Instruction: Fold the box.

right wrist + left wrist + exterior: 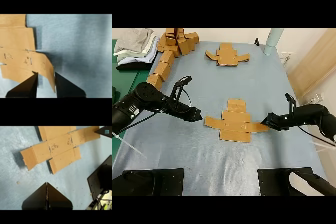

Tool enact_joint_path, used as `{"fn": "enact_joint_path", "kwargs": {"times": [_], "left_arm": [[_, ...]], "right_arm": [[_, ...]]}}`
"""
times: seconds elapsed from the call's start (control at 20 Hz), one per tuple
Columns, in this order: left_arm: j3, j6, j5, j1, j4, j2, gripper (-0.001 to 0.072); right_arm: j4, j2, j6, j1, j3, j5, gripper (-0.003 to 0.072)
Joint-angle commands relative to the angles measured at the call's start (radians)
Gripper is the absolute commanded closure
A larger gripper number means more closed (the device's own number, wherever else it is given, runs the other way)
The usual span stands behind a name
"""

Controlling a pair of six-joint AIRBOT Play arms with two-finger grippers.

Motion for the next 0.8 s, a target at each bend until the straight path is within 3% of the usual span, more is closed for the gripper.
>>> {"fn": "enact_joint_path", "kwargs": {"times": [0.0,0.05,0.1,0.15,0.25,0.5,0.6,0.65,0.75], "left_arm": [[-0.006,0.012,-0.016,0.002,-0.004,0.004,0.0694],[-0.006,0.024,-0.021,0.002,-0.004,0.004,0.0613],[-0.006,0.025,-0.025,0.002,-0.004,0.004,0.0282],[-0.006,0.026,-0.027,0.002,-0.004,0.004,0.0193],[-0.006,0.025,-0.026,0.002,-0.017,0.004,0.0192],[-0.006,0.026,-0.041,0.002,-0.078,0.004,0.0191],[-0.006,0.025,-0.043,0.002,-0.115,0.004,0.0191],[-0.006,0.025,-0.042,0.002,-0.12,0.004,0.0191],[-0.006,0.026,-0.019,0.008,-0.11,0.002,0.0191]], "right_arm": [[-0.012,-0.163,-0.067,0.002,0.105,-0.121,0.0373],[-0.006,-0.222,-0.085,0.002,0.137,-0.165,0.0393],[0.014,-0.274,-0.114,0.002,0.161,-0.199,0.0393],[0.048,-0.312,-0.142,0.002,0.172,-0.218,0.0394],[0.132,-0.365,-0.209,0.009,0.174,-0.23,0.0405],[0.158,-0.42,-0.26,0.073,0.187,-0.186,0.0415],[0.178,-0.422,-0.292,0.097,0.209,-0.186,0.0622],[0.188,-0.418,-0.315,0.111,0.216,-0.193,0.0684],[0.192,-0.389,-0.348,0.151,0.213,-0.199,0.0684]]}}
